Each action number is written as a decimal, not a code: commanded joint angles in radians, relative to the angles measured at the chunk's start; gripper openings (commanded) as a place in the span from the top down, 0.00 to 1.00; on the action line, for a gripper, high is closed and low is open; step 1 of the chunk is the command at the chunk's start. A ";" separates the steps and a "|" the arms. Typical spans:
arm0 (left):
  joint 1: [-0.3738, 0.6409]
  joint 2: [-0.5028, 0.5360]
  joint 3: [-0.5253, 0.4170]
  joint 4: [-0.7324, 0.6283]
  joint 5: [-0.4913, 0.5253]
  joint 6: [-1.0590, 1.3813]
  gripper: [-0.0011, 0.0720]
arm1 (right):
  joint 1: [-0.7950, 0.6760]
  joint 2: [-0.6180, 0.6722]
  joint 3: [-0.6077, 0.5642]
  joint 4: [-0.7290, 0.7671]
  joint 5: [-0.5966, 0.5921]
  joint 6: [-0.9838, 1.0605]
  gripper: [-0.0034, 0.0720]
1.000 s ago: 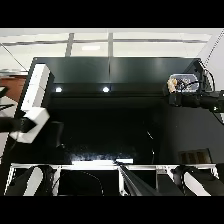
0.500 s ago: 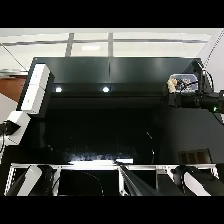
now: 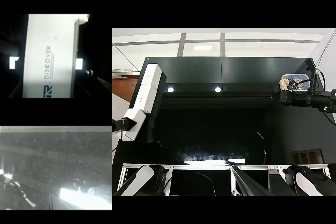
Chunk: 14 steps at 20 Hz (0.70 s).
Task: Fold the box and place the chain.
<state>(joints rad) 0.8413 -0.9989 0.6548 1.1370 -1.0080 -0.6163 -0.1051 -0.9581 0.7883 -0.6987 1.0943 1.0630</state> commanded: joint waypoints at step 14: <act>-0.674 0.081 0.416 -0.331 0.129 -0.174 0.94 | 0.005 0.001 0.294 -0.204 0.058 0.059 0.89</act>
<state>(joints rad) 0.4000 -0.9245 1.0157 0.7845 -0.9382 -0.7242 -0.1001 -0.9581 0.9649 -0.7601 1.0901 1.0737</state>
